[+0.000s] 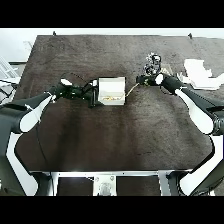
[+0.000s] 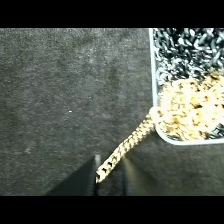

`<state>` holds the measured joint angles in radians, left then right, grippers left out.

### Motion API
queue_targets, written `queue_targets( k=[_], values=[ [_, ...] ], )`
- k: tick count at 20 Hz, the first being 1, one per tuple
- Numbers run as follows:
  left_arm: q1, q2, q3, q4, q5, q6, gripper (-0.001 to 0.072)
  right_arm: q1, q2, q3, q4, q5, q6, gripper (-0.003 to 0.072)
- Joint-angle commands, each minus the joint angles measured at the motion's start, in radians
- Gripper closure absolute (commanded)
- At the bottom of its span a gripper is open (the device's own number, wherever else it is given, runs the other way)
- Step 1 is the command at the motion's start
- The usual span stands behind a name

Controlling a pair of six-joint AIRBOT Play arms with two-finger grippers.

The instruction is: Fold the box and place the chain.

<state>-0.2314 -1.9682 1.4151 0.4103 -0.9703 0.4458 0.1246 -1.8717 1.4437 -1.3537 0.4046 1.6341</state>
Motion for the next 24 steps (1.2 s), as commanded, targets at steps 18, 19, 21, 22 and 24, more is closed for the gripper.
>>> queue_targets(
  k=[18, 19, 21, 22, 24],
  values=[
    [-0.001, 0.000, 0.000, 0.000, 0.000, 0.000, 0.0420, 0.054, 0.187, -0.089, -0.105, 0.101, 0.119, 0.0681],
    [-0.001, 0.001, 0.000, 0.000, 0.000, 0.000, 0.0420, 0.081, 0.207, -0.142, -0.157, 0.008, 0.195, 0.0681],
    [0.000, 0.000, 0.000, 0.000, 0.000, 0.000, 0.0420, 0.113, 0.212, -0.223, -0.154, -0.180, 0.255, 0.0678],
    [-0.001, 0.000, 0.000, 0.000, 0.000, 0.000, 0.0420, 0.124, 0.204, -0.245, -0.154, -0.275, 0.255, 0.0679],
    [-0.001, 0.001, 0.000, 0.000, 0.000, 0.000, 0.0420, 0.137, 0.193, -0.252, -0.155, -0.385, 0.246, 0.0677]
  ],
)
